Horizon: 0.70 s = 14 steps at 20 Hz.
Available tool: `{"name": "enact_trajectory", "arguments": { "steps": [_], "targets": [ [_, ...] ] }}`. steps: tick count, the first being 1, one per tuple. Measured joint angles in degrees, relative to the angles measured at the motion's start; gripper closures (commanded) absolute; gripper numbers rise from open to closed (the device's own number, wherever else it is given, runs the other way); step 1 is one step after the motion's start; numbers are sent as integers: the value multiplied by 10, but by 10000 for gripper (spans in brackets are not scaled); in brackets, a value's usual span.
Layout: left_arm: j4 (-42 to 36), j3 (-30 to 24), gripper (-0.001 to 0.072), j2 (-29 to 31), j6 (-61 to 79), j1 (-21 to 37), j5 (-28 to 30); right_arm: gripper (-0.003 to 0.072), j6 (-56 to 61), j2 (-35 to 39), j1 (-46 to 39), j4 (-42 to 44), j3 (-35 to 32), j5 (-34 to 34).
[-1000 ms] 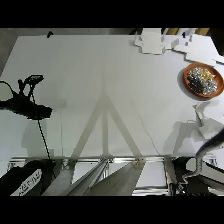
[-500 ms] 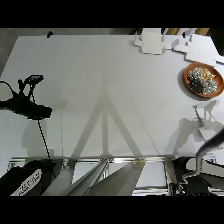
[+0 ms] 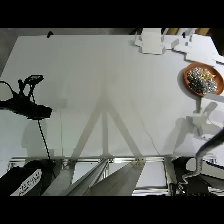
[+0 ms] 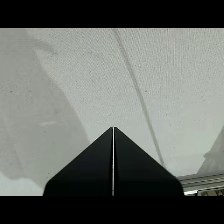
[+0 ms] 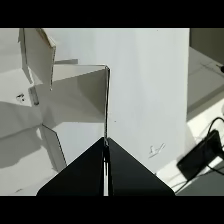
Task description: Fold the box and place the chain.
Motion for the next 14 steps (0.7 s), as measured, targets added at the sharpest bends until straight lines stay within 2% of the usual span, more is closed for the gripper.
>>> {"name": "enact_trajectory", "arguments": {
  "steps": [3, 10, 14],
  "targets": [
    [0, 0, 701, 0, 0, 0, 0, 674, -38, 42, 51, 82, 0, 8],
    [0, 0, 701, 0, 0, 0, 0, 674, -112, 107, 204, 356, -6, 39],
    [0, 0, 701, 0, 0, 0, 0, 674, -111, 147, 320, 453, -40, 11]
  ]
}}
